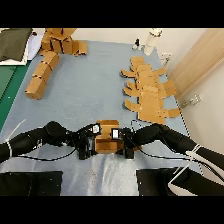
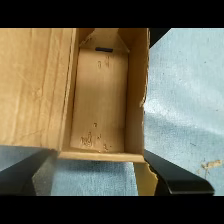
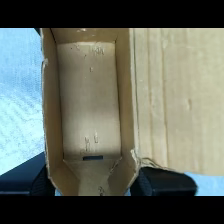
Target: Fold the box.
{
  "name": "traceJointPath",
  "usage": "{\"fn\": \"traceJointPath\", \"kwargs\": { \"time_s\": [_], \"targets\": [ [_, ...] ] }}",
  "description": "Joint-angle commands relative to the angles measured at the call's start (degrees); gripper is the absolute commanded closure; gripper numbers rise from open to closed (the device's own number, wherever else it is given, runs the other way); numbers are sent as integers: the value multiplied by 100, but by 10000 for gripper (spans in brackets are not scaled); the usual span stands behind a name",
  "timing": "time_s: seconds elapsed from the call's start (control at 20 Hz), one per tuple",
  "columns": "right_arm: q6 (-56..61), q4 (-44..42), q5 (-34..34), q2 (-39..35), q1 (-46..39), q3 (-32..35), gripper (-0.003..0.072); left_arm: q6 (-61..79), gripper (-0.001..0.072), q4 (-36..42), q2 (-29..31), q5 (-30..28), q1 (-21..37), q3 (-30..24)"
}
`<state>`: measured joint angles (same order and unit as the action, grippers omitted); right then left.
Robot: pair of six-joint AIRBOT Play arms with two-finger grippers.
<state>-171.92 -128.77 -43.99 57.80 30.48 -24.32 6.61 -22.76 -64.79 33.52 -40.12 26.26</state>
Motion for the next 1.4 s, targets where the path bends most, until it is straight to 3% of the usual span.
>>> {"fn": "traceJointPath", "kwargs": {
  "time_s": [0.0, 0.9, 1.0, 1.05, 1.35],
  "targets": [
    [0, -2, -2, 0, -2, 0, 131, 157, 14, 116, 0, -103, -81, -9],
    [0, 0, 0, 0, -2, 0, 131, 411, 18, 105, -157, -205, -271, -4],
    [0, -2, -2, 0, -2, 0, 131, 485, 166, 92, -157, -203, -271, -2],
    [0, -2, -2, 0, -2, 0, 131, 503, 191, 92, -157, -203, -271, -2],
    [0, -2, -2, 0, -2, 0, 132, 428, 190, 101, -155, -186, -271, -2]
  ]
}}
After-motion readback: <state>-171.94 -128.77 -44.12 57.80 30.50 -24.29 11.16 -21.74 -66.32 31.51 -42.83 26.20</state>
